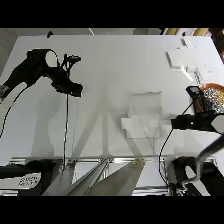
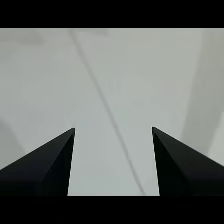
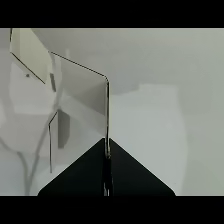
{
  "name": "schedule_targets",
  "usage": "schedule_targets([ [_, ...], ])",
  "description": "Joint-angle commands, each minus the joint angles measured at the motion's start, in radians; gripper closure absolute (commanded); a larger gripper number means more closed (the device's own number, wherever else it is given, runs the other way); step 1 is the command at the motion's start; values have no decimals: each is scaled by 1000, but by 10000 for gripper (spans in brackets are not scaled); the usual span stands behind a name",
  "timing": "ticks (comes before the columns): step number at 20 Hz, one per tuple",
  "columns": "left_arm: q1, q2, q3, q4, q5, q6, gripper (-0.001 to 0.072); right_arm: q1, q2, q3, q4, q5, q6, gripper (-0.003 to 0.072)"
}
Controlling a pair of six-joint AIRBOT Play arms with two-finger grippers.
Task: Fold the box and place the chain.
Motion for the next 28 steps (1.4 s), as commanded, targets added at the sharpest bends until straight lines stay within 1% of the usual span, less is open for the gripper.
schedule_targets([
  [1,0,-1,0,-36,66,7,177,177,31,-19,30,-38,116,674],
  [2,0,-1,-1,-63,109,7,177,201,31,-19,31,-43,129,674],
  [3,0,-2,-1,-93,114,17,177,220,31,-19,31,-44,138,674],
  [5,0,-10,-2,-231,125,150,177,242,31,-19,31,-48,148,674],
  [7,0,-21,-11,-371,100,293,177,244,31,-19,31,-50,148,674],
  [9,0,-21,-60,-527,83,444,177,244,31,-19,31,-50,148,674],
  [11,0,-21,-124,-656,72,565,177,244,31,-19,31,-50,148,674],
  [15,-11,-32,-249,-867,69,833,177,244,31,-19,31,-54,148,674],
  [18,-62,-61,-270,-902,57,931,177,244,31,-19,31,-56,148,674],
  [22,-150,-109,-270,-941,79,1040,177,244,31,-19,31,-57,147,674],
  [25,-190,-126,-270,-1032,146,1106,177,244,31,-19,31,-57,147,674],
  [28,-207,-127,-270,-1070,222,1130,178,244,31,-19,31,-56,147,674],
])
